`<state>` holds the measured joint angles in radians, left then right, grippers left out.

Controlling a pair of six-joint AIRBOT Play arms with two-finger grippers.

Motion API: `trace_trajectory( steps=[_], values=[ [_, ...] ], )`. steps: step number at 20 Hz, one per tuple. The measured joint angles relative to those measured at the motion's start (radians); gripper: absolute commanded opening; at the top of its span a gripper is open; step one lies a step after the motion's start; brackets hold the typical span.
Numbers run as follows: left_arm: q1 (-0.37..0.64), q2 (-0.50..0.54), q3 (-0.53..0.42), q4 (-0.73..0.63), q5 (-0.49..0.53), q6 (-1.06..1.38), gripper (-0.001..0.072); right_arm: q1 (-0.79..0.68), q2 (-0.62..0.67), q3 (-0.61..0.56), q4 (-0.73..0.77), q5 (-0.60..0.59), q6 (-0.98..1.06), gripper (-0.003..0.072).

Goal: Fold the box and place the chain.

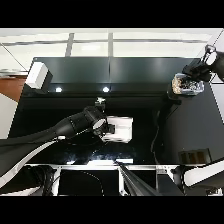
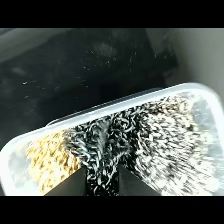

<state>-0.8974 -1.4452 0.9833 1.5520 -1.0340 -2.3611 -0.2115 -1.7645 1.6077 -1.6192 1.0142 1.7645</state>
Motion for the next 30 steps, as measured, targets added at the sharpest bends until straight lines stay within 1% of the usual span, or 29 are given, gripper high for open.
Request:
trace_trajectory(
  steps=[5, 8, 12, 14, 19, 22, 26, 30],
  values=[
    [0.000, 0.000, 0.000, 0.000, 0.000, 0.000, 0.0024, -0.008, 0.124, 0.027, -0.003, 0.064, -0.106, 0.0037],
    [0.000, 0.000, 0.000, 0.000, 0.000, 0.000, 0.0024, -0.013, 0.224, 0.049, -0.004, 0.108, -0.143, 0.0037],
    [0.000, 0.000, 0.000, 0.000, 0.000, 0.000, 0.0024, -0.016, 0.376, 0.074, 0.004, 0.137, -0.199, 0.0037],
    [0.000, 0.000, 0.000, 0.000, 0.000, 0.000, 0.0024, -0.017, 0.446, 0.080, 0.039, 0.157, -0.232, 0.0037],
    [0.000, 0.000, 0.000, 0.000, 0.000, 0.000, 0.0024, -0.017, 0.610, 0.080, 0.189, 0.245, -0.335, 0.0036],
    [0.000, 0.000, 0.000, 0.000, 0.000, 0.000, 0.0024, -0.013, 0.710, 0.049, 0.263, 0.290, -0.378, 0.0036],
    [0.000, 0.000, 0.000, 0.000, 0.000, 0.000, 0.0024, 0.022, 0.826, -0.035, 0.352, 0.353, -0.430, 0.0035],
    [0.000, 0.000, 0.000, 0.000, 0.000, 0.000, 0.0024, 0.100, 0.875, -0.132, 0.480, 0.443, -0.493, 0.0037]
  ],
)
